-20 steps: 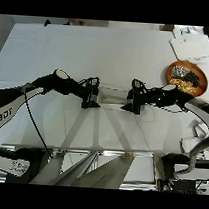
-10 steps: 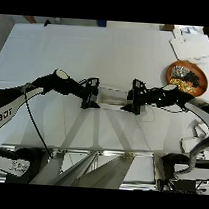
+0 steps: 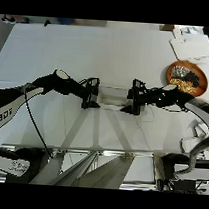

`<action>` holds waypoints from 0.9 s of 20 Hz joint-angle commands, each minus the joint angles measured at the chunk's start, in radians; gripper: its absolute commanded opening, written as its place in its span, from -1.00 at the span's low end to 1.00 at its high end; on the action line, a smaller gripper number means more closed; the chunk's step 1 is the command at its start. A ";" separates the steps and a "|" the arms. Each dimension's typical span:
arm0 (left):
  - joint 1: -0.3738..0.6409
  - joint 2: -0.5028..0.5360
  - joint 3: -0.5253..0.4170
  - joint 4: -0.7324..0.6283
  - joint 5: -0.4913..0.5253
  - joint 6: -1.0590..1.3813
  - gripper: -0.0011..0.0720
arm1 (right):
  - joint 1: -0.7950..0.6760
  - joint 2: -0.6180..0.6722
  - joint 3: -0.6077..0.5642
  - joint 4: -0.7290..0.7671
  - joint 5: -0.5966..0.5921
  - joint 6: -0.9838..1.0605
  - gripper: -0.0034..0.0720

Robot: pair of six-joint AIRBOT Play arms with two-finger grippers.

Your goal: Fold the box and place the chain.

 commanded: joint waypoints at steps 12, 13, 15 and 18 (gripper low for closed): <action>0.000 -0.001 0.001 0.001 -0.002 0.000 -0.27 | -0.059 0.204 0.001 -0.179 -0.008 0.110 0.88; 0.000 -0.001 0.001 0.001 -0.002 0.000 -0.27 | -0.077 0.219 0.001 -0.202 -0.005 0.139 0.88; 0.000 -0.001 0.001 0.001 -0.002 0.000 -0.27 | -0.108 0.245 0.001 -0.212 0.005 0.196 0.82; 0.000 -0.001 0.001 0.001 -0.002 0.000 -0.27 | -0.118 0.295 0.001 -0.256 0.032 0.281 0.67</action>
